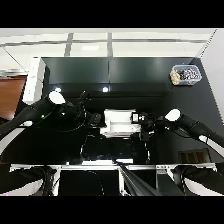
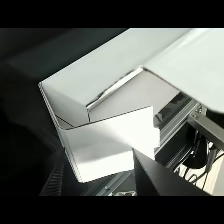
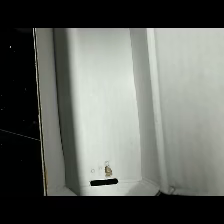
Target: Fold the box and place the chain.
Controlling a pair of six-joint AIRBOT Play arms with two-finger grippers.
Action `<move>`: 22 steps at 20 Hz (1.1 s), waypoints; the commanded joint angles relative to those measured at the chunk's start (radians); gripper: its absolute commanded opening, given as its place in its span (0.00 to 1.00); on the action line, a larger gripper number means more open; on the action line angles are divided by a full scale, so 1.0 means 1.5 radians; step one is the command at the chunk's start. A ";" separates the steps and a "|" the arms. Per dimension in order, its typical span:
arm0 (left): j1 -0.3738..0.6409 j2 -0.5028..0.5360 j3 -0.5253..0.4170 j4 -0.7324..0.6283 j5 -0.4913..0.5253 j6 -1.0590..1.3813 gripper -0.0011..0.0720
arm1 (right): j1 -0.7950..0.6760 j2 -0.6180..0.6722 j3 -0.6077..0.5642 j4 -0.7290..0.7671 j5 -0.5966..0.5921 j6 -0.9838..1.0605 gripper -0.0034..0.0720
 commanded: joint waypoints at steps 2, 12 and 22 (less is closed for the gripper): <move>-0.003 0.000 0.007 0.004 0.003 -0.033 0.57 | 0.000 0.000 0.000 0.000 0.000 0.000 0.22; -0.051 0.000 0.011 0.026 0.062 -0.106 0.57 | 0.000 0.000 0.000 0.000 0.000 0.000 0.22; -0.115 0.000 0.025 0.134 0.111 -0.218 0.57 | 0.000 0.000 0.000 0.000 0.000 0.000 0.22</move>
